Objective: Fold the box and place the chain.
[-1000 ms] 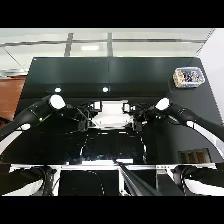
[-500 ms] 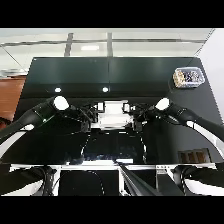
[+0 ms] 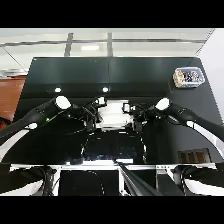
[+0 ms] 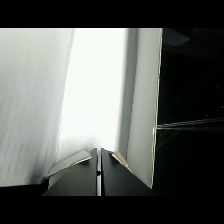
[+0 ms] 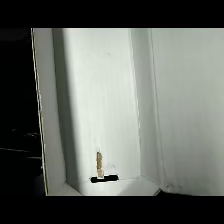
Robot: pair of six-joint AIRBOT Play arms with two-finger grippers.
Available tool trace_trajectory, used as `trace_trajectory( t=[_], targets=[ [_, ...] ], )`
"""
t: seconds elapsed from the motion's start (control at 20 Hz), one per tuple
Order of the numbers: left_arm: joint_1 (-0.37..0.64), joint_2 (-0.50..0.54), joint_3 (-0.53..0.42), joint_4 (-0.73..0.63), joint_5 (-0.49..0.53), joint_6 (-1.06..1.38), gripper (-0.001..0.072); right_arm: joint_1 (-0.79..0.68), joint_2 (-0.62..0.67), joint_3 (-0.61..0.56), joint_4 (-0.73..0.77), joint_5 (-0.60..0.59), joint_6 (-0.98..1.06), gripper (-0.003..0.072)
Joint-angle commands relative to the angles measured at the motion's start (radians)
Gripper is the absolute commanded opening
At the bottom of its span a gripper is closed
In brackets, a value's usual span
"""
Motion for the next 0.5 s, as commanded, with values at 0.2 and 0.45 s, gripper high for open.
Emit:
trace_trajectory(
  t=[0.2,0.45],
  targets=[
    [-0.001,-0.009,0.0,-0.024,0.009,-0.002,0.0034,0.001,-0.001,0.0,0.0,0.0,0.0,0.0076],
    [-0.005,-0.009,-0.005,-0.002,-0.001,-0.007,0.018,0.001,-0.001,0.0,0.0,0.0,0.0,0.0076]
  ],
)
